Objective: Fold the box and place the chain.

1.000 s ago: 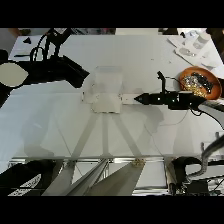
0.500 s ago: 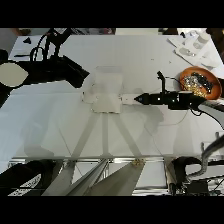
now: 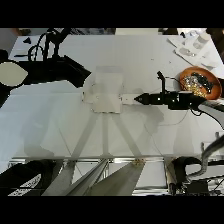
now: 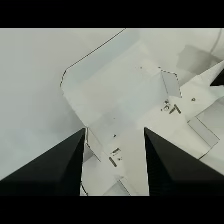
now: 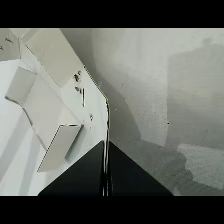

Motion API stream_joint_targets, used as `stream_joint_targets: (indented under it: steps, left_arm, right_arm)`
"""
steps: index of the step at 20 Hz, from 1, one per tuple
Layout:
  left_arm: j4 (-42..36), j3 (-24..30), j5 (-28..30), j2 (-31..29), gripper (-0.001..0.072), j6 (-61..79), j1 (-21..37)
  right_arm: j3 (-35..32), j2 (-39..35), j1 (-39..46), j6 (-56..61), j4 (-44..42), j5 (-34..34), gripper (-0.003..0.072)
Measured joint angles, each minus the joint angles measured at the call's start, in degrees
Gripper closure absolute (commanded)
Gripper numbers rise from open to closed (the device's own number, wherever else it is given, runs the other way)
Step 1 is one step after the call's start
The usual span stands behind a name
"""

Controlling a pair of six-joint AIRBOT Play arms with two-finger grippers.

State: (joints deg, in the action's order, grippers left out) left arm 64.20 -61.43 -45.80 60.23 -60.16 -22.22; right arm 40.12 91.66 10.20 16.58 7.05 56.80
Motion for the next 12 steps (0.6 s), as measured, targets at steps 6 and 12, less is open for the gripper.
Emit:
stream_joint_targets:
  steps: [6,12]
  left_arm:
    - [-2.36,-0.02,0.96,0.39,0.0315,0.13,0.46]
    - [-6.08,-2.40,-2.75,7.87,0.0179,1.53,7.87]
  right_arm:
    - [0.00,0.00,0.00,0.00,0.00,0.00,0.0677]
    - [0.00,0.00,0.00,0.00,0.00,0.00,0.0677]
